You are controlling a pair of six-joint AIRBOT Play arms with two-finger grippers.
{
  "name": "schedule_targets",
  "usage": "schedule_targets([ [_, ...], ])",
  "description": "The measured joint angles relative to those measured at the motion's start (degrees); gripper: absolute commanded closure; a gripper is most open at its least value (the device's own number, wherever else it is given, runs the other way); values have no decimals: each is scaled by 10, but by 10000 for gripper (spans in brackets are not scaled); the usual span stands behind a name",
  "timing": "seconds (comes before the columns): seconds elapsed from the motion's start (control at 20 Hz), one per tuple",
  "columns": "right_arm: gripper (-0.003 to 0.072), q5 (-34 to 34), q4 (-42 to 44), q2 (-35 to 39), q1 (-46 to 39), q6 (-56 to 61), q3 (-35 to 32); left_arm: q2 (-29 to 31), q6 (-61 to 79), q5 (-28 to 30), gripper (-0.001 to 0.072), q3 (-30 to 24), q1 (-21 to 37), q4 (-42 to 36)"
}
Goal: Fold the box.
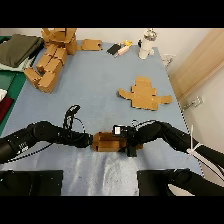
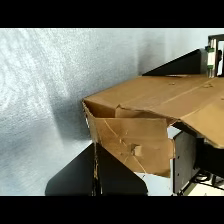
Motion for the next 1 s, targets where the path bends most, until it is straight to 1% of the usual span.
schedule_targets([
  [0.05, 173, 0, 0, 0, 0, 0, 0, -2, 0, -2, 693, 1, 0, 0],
  [0.1, 173, 0, 0, 0, 0, 0, 0, -4, 0, -3, 640, 2, 1, 0],
  [0.15, 173, 0, 0, 0, 0, 0, 0, -6, 1, -4, 389, 2, 2, -1],
  [0.2, 174, 0, 0, 0, 0, 0, 0, -9, 1, -4, 374, 3, 2, -3],
  [0.65, 173, 0, 0, 0, 0, 0, 0, -17, 6, -7, 369, 3, 4, -16],
  [0.75, 174, 0, 0, 0, 0, 0, 0, -17, 5, -9, 352, 4, 4, -17],
  [0.85, 174, 0, 0, 0, 0, 0, 0, -17, 5, -10, 351, 6, 4, -21],
  [1.0, 173, 0, 0, 0, 0, 0, 0, -17, 9, -27, 352, 12, 4, -28],
])
